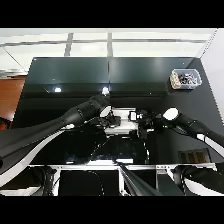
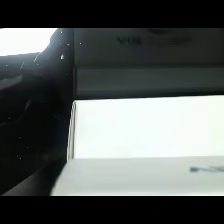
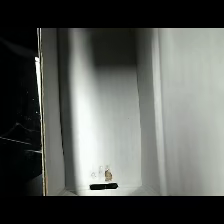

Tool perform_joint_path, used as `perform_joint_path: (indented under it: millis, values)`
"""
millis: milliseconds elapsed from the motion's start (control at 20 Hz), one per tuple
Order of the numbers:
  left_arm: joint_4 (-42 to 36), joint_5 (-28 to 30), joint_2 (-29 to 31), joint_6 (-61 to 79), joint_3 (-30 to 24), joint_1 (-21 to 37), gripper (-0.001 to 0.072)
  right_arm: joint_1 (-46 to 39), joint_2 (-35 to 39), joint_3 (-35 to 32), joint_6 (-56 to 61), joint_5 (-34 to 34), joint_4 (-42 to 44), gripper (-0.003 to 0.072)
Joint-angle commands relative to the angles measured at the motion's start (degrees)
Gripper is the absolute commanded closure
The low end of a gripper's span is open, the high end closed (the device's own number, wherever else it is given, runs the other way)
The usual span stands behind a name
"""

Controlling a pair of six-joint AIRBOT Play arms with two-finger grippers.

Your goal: Fold the box and place the chain.

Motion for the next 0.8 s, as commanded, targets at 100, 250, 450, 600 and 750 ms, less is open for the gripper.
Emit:
perform_joint_path:
  millis: [100,250,450,600,750]
  values:
    - [4.52,-2.62,-0.04,0.07,0.20,0.17,0.0372,0.04,0.00,0.04,0.11,0.02,0.07,0.0444]
    - [4.46,-2.71,-0.09,0.09,0.20,0.09,0.0686,0.04,0.00,0.04,0.11,0.02,0.07,0.0445]
    - [3.78,-2.86,-0.17,0.11,0.20,0.11,0.0686,0.04,0.00,0.04,0.11,0.02,0.07,0.0444]
    - [3.41,-2.75,-0.17,0.11,0.20,0.11,0.0685,0.04,0.00,0.04,0.09,0.02,0.09,0.0444]
    - [3.39,-3.04,-0.39,0.09,0.20,0.11,0.0685,0.07,0.00,0.04,0.11,0.20,0.13,0.0444]
